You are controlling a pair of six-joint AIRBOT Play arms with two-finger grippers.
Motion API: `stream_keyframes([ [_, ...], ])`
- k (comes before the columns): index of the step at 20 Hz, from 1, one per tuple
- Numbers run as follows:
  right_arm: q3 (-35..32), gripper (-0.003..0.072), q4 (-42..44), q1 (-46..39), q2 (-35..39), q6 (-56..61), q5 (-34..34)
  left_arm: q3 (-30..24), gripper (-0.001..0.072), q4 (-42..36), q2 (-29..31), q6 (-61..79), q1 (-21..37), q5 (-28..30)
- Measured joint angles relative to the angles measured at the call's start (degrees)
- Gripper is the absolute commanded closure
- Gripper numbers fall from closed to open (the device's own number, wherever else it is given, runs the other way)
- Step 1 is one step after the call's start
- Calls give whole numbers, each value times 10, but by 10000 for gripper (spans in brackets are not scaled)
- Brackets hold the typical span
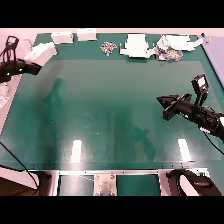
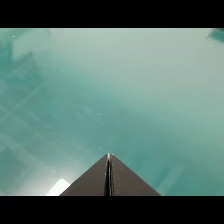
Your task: Fold the box and place the chain.
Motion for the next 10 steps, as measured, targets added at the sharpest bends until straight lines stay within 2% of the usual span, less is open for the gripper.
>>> stream_keyframes([
  [6,0,677,3,0,-1,9,0,-69,697,1,-5,-40,28,133],
  [10,0,676,3,0,-1,11,0,-87,697,1,-30,-71,31,174],
])
